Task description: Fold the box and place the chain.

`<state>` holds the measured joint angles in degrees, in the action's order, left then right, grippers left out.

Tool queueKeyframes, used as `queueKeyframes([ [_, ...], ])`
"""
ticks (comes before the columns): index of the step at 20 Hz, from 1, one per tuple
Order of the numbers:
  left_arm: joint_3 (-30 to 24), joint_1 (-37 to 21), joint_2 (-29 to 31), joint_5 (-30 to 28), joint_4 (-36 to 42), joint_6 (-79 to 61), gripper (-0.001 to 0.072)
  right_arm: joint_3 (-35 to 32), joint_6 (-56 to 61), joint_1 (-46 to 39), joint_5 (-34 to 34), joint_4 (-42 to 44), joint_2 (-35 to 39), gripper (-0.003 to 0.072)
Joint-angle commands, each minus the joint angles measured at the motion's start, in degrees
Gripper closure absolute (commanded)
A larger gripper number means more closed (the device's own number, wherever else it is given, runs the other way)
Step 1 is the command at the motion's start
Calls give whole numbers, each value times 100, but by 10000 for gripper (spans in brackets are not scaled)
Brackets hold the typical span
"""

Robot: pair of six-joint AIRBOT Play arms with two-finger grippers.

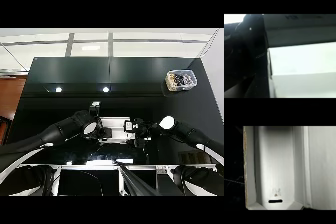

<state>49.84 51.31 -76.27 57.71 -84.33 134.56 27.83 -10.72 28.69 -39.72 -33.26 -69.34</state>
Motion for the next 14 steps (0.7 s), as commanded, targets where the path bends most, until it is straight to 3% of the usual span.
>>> queueKeyframes([
  [1,59,26,-125,85,-50,118,264,-2,0,2,-2,0,2,200],
  [4,160,26,-197,87,-52,118,314,-2,0,2,-4,0,2,200],
  [7,323,37,-363,195,-46,225,316,-2,0,2,-2,0,2,200],
  [9,428,39,-463,260,-70,223,426,-2,0,2,-4,0,2,200],
  [10,457,37,-476,256,-74,221,446,-2,0,2,-4,0,2,200],
  [12,492,37,-476,260,-116,221,612,-2,0,2,-2,0,2,200],
  [14,492,37,-476,262,-114,221,664,-2,2,2,-2,0,2,200],
])
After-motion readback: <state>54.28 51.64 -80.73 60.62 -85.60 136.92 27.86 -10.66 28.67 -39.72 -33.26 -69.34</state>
